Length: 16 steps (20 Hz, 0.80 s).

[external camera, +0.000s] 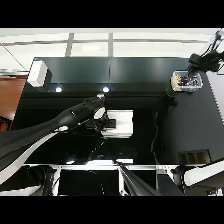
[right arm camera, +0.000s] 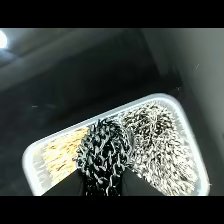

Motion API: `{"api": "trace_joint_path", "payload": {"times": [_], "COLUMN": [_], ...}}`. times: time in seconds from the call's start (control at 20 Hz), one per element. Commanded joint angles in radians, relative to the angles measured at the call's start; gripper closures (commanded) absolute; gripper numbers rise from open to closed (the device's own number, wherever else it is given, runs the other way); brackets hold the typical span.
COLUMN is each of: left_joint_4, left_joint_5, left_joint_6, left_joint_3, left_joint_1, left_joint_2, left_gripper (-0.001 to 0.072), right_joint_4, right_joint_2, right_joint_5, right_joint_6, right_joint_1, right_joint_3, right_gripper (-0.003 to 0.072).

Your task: Fold the box and place the chain.

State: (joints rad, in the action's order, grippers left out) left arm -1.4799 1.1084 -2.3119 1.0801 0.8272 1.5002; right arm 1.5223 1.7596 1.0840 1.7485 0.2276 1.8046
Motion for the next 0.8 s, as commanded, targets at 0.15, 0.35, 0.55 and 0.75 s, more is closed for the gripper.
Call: {"api": "trace_joint_path", "payload": {"times": [0.15,0.35,0.55,0.75], "left_joint_4": [0.000,0.000,0.000,0.000], "left_joint_5": [-0.001,0.000,0.000,0.000], "left_joint_6": [0.000,0.000,0.000,0.000], "left_joint_3": [0.000,0.000,0.000,0.000], "left_joint_1": [0.000,0.000,0.000,0.000], "left_joint_2": [0.000,0.000,0.000,0.000], "left_gripper": [0.0685,0.0686,0.0686,0.0686], "right_joint_4": [-0.090,-0.243,-0.539,-0.570], "right_joint_2": [-0.283,-0.426,-0.500,-0.595], "right_joint_5": [0.126,0.373,0.544,0.554], "right_joint_6": [-0.167,-0.267,-0.391,-0.441], "right_joint_1": [-0.003,-0.033,-0.092,-0.232], "right_joint_3": [0.041,0.040,-0.046,-0.301], "right_gripper": [0.0675,0.0674,0.0674,0.0675]}}
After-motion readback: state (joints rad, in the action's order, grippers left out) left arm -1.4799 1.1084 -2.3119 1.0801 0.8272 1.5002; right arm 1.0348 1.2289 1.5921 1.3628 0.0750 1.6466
